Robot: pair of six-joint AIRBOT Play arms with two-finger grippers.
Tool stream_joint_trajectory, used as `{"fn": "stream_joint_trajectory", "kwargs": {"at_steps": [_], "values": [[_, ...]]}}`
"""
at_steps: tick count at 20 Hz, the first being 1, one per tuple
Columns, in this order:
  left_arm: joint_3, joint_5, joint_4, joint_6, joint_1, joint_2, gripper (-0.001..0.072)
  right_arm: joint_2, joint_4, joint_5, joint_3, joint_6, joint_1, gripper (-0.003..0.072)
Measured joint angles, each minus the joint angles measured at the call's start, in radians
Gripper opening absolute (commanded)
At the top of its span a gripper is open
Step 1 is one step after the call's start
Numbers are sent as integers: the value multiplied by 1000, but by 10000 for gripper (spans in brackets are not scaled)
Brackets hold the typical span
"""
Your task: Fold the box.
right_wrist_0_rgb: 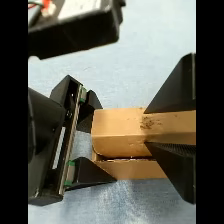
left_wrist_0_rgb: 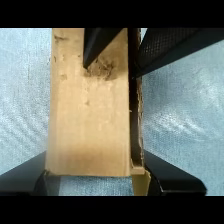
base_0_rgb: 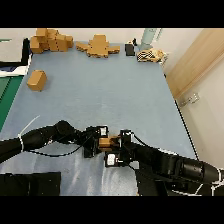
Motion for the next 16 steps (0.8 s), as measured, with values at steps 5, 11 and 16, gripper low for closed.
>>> {"fn": "stream_joint_trajectory", "kwargs": {"at_steps": [5,11,16], "values": [[0,0,0,0,0,0,474,-4,57,5,0,0,0,262],[0,0,0,0,0,0,474,-4,137,-1,0,-1,1,263],[0,0,0,0,0,0,474,-5,207,-7,0,-1,1,262]]}}
